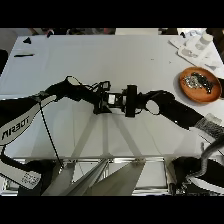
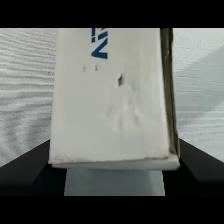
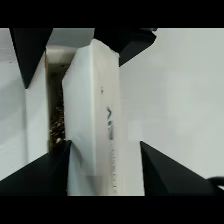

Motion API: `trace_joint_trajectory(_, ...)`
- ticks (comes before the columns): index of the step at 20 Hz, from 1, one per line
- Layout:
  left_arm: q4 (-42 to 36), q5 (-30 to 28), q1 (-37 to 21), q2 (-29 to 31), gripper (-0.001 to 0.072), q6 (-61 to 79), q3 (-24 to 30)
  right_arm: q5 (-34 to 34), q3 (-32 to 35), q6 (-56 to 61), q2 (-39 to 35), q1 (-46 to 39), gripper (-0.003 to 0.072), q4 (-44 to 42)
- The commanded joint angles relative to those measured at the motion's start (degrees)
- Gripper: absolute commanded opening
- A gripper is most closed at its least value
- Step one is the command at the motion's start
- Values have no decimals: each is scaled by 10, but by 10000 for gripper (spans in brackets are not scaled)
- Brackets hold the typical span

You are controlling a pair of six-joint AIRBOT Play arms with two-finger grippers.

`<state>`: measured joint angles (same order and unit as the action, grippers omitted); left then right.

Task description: Fold the box and place the chain.

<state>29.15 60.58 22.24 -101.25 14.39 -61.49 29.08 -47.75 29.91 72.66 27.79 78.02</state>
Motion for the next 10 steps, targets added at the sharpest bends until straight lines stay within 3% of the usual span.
trace_joint_trajectory(1, 0, 1, 0, 0, 230, 1, 0, -1, -1, 3, 1, 0, 419, -2)
trace_joint_trajectory(10, 0, 1, 0, 0, 230, 1, 0, 4, -1, 3, -35, 0, 464, -2)
